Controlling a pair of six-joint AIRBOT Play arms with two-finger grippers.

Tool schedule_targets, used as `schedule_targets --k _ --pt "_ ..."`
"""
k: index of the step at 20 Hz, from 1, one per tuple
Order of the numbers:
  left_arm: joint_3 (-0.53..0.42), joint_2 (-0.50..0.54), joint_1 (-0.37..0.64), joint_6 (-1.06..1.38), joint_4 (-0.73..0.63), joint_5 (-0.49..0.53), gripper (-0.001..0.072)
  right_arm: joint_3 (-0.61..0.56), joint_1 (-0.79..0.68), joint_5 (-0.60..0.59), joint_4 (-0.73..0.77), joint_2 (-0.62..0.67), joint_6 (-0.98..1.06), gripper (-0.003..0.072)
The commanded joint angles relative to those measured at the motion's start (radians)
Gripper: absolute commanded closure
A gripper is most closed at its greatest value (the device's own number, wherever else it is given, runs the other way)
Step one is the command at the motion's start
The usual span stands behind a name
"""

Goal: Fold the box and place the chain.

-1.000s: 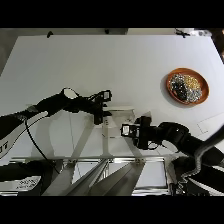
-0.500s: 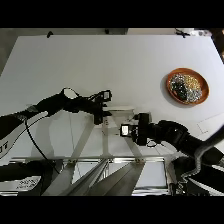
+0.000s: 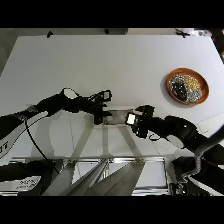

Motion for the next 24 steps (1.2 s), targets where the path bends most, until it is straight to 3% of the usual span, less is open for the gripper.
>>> schedule_targets --k 1,4,13,20,24 --pt "0.000 0.000 0.000 0.001 0.000 0.000 0.0700 0.002 -0.050 0.045 0.245 0.001 -0.226 -0.0013" --pt "0.000 0.000 0.000 0.001 0.000 0.000 0.0700 0.002 -0.109 0.086 0.367 -0.019 -0.349 -0.0013" --pt "0.000 0.000 0.000 0.001 0.000 0.000 0.0700 0.004 -0.198 0.126 0.533 -0.046 -0.562 -0.0013" --pt "0.000 0.000 0.000 0.001 0.000 0.000 0.0700 0.043 -0.254 0.181 0.544 -0.059 -0.634 -0.0011" --pt "0.000 0.000 0.000 0.001 0.000 0.000 0.0700 0.108 -0.254 0.236 0.544 -0.154 -0.634 -0.0011"
